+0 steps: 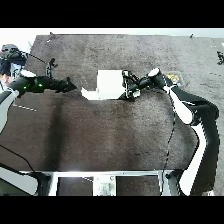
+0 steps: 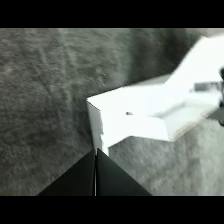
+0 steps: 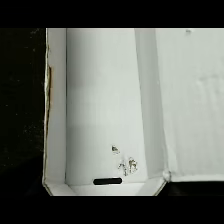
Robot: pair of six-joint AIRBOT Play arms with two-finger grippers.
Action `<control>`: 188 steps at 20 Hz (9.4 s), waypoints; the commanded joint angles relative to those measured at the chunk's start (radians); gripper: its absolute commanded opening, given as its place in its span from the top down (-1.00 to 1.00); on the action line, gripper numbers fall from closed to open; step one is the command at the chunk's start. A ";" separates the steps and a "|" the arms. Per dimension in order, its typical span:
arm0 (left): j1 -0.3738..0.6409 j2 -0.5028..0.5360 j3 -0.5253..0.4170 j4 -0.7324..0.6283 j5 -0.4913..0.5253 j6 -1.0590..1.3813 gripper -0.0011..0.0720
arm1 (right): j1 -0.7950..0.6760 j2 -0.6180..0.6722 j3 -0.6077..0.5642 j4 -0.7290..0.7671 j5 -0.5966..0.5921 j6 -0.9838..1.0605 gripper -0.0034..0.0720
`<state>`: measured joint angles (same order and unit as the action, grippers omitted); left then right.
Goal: Fold the box and place the chain.
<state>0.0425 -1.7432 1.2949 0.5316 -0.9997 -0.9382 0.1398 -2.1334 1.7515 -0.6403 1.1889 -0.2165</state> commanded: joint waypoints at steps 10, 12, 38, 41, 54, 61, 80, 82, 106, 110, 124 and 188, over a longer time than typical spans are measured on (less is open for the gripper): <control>-0.094 -0.113 -0.006 -0.053 0.076 -0.051 0.95 | 0.001 -0.001 0.000 0.000 0.000 0.000 -0.21; -0.117 -0.114 -0.006 -0.064 0.084 -0.049 0.94 | 0.002 -0.001 0.000 0.000 0.000 0.000 -0.21; -0.214 -0.114 0.175 0.026 -0.048 -0.132 -0.33 | 0.000 -0.001 0.000 0.000 0.000 0.000 -0.21; -0.256 -0.114 0.217 0.155 -0.022 -0.268 -0.33 | 0.000 -0.001 0.000 0.000 0.000 0.000 -0.21; -0.362 -0.114 0.283 0.360 0.051 -0.501 -0.31 | 0.000 -0.001 0.000 0.000 0.001 0.000 -0.21; -0.404 -0.114 0.283 0.446 0.110 -0.623 -0.31 | 0.000 -0.001 0.000 0.000 0.001 0.000 -0.21; -0.529 -0.284 0.618 0.991 -0.154 -1.053 -0.02 | 0.000 -0.001 0.000 0.000 0.000 0.000 -0.21; -0.532 -0.299 0.620 0.990 -0.157 -1.056 -0.02 | 0.000 -0.001 0.000 0.000 0.000 0.000 -0.21; -0.559 -0.358 0.683 1.062 -0.193 -1.125 0.94 | 0.000 -0.001 0.000 0.000 0.000 0.000 -0.21; -0.559 -0.358 0.698 1.055 -0.196 -1.100 0.60 | 0.000 -0.001 0.000 0.000 0.000 0.000 -0.21; -0.526 -0.265 0.739 0.961 -0.297 -0.925 -0.42 | 0.000 -0.001 0.000 0.000 0.001 0.000 -0.21; -0.203 -0.479 0.522 -0.077 -0.294 1.211 -1.00 | 0.000 -0.001 0.000 0.000 0.000 0.000 -0.21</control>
<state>-0.1490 -2.2074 1.8168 0.4576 -1.2984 0.2619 0.1402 -2.1338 1.7515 -0.6403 1.1892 -0.2157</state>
